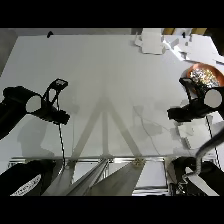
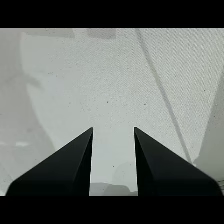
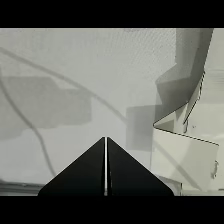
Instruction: Fold the box and place the chain.
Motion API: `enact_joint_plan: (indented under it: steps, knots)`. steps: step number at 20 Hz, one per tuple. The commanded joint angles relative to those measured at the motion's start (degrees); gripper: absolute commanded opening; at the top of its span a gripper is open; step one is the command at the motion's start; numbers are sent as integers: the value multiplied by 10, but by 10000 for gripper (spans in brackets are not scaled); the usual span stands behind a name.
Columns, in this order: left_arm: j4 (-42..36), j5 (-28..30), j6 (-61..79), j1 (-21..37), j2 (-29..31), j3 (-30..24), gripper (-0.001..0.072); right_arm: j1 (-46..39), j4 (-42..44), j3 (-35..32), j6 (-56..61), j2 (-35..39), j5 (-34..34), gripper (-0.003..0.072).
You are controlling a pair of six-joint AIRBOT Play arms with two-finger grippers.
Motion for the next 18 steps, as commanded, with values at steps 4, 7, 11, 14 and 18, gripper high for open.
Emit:
enact_joint_plan:
  steps: [4, 7, 11, 14, 18]
  knots:
    - [0, 0, 0, 0, 0, 0, 274, 1, 0, 0, 0, 0, 0, 13]
    - [0, 0, 0, 0, 0, 0, 274, 1, -1, 0, -3, 0, 0, 13]
    - [0, 0, 0, 0, 0, 0, 274, 1, -6, 0, -45, 0, -94, 13]
    - [0, 0, 0, 0, 0, 0, 274, 1, -6, 0, -45, 0, -129, 13]
    - [0, 0, 0, 0, 0, 0, 274, 1, 23, 3, -34, 0, -202, 13]
